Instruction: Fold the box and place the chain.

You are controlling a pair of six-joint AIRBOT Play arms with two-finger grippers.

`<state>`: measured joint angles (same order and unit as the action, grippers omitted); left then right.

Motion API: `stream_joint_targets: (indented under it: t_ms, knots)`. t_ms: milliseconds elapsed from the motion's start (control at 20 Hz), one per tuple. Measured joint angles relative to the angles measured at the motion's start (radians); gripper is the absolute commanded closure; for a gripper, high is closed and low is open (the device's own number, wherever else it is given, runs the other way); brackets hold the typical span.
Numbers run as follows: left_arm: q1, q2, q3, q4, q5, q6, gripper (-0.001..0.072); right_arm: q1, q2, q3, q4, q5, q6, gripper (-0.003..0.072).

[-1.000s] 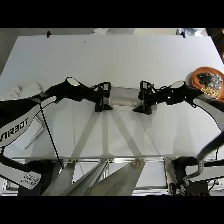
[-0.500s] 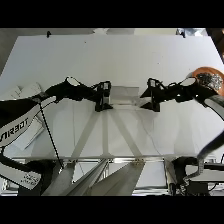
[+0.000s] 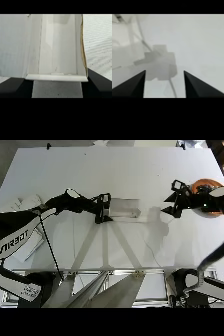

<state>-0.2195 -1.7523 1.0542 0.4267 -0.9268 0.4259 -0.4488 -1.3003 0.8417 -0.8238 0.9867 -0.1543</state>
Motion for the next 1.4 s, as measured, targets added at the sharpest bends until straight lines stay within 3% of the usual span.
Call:
stream_joint_targets:
  t_ms: [50,100,350,600,900,1200,1400]
  knots:
    - [0.0,0.0,0.0,0.0,0.0,0.0,0.0694,-0.021,0.012,0.0,-0.001,-0.021,0.028,0.0482]
    - [0.0,0.0,0.0,0.0,0.0,0.0,0.0694,-0.037,0.023,0.0,-0.004,-0.037,0.047,0.0686]
    - [0.0,0.0,0.0,0.0,-0.001,0.0,0.0693,-0.014,0.055,0.0,0.043,0.08,0.111,0.0681]
    - [0.0,0.0,0.0,0.0,-0.001,0.0,0.0693,0.164,0.045,0.0,0.161,0.143,0.217,0.0684]
    - [0.0,0.0,0.0,0.0,-0.001,0.0,0.0693,0.37,-0.051,0.0,0.34,-0.011,0.293,0.0683]
    - [0.0,0.0,0.0,0.0,-0.001,-0.001,0.0693,0.42,-0.173,0.0,0.706,-0.247,0.269,0.068]
    - [0.0,0.0,0.0,0.0,-0.001,0.0,0.0693,0.426,-0.223,0.0,0.703,-0.299,0.315,0.068]
